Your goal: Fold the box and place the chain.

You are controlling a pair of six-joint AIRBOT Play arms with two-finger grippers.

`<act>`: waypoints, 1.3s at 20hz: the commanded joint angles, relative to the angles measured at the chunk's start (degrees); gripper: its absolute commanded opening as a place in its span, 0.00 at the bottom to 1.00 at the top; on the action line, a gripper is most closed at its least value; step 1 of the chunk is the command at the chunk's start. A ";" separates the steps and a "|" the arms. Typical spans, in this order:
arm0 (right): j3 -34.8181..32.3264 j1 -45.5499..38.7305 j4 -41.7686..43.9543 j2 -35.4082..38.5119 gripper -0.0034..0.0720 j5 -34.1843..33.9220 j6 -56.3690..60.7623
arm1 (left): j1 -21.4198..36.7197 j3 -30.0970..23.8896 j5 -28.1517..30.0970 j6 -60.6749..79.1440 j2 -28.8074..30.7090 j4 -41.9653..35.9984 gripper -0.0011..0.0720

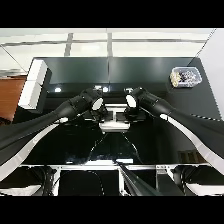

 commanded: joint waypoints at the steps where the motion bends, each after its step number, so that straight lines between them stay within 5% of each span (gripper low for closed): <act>1: 0.07 -0.20 0.07 1.16 0.55 -0.31 -1.38 | 0.04 -0.02 0.02 -0.09 -0.02 0.00 0.05; 8: 0.85 -1.49 -2.36 16.79 0.55 4.37 -9.81 | 0.04 -0.02 0.04 -0.07 -0.04 0.00 0.05; 14: 0.70 -10.45 -37.00 27.45 0.55 4.70 -15.50 | 0.04 -0.02 0.04 -0.09 -0.02 0.00 0.05; 15: 0.20 -14.21 -38.16 27.17 0.76 0.70 -15.39 | 0.04 -0.02 0.04 -0.09 -0.02 0.00 0.05; 16: -0.79 -19.10 -37.51 26.56 1.00 -4.92 -15.37 | 0.04 -0.02 0.07 -0.09 -0.04 0.00 0.05; 21: 2.49 -42.23 -18.80 12.92 1.00 -20.59 -14.95 | 0.04 -0.02 0.07 -0.07 -0.02 -0.13 0.05; 26: 31.89 -50.90 -13.09 -13.18 1.00 -4.48 -13.55 | -0.07 -0.02 0.00 -0.09 -0.04 -0.61 0.05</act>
